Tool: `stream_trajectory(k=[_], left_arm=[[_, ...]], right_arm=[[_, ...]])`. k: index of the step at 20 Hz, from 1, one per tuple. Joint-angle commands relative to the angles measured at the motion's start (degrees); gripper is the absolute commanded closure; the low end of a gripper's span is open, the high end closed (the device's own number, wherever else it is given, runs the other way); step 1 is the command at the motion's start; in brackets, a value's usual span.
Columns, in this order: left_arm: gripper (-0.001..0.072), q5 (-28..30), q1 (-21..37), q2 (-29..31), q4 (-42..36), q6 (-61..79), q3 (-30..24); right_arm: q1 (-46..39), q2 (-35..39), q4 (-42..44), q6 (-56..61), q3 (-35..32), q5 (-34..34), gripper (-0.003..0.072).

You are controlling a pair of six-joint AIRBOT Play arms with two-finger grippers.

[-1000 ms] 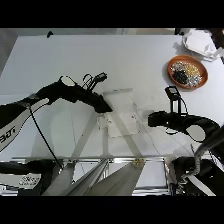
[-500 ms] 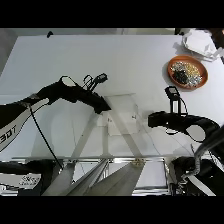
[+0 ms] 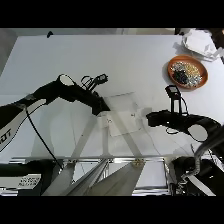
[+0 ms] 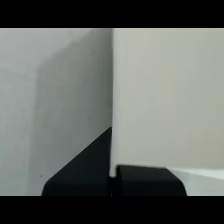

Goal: Fold the box and place the chain.

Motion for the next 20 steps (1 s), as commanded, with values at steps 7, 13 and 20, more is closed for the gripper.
stream_trajectory(k=[7,13,20], left_arm=[[0.0709,-5.7,-3.8,14.6,10.6,0.3,0.0],[0.0708,12.0,-14.1,11.6,7.8,3.9,-0.6],[0.0702,21.1,-15.4,-0.1,3.1,5.6,-0.6]], right_arm=[[-1.8,7.9,-7.3,-0.5,10.2,20.2,0.0344],[-1.8,8.2,-10.9,-0.5,10.1,30.4,0.0345],[-1.8,8.2,-10.9,-0.5,10.1,27.7,0.0345]])
